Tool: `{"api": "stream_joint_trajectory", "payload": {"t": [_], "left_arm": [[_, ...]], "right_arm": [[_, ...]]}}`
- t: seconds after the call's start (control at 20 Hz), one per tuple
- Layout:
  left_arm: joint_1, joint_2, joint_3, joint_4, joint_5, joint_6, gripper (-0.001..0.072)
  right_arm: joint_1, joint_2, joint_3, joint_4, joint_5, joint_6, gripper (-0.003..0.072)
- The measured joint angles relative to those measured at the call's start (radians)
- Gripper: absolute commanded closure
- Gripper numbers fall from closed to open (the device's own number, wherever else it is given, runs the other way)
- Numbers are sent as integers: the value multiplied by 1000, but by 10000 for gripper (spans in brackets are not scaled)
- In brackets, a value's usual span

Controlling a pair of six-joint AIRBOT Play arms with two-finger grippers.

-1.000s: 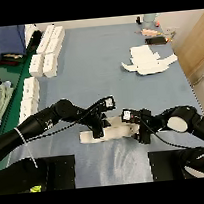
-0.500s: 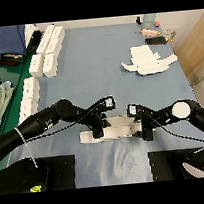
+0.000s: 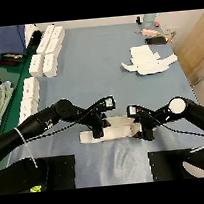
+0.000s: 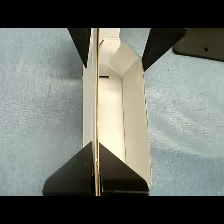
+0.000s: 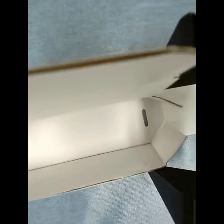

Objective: Fold the box.

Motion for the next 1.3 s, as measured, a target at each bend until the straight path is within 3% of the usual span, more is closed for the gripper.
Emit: {"api": "stream_joint_trajectory", "payload": {"t": [0.1,1.3], "left_arm": [[0,0,0,0,0,0,693],[0,0,0,0,2,0,693]], "right_arm": [[-19,-30,0,36,1,-59,36],[-30,-49,-69,130,-52,-217,49]]}}
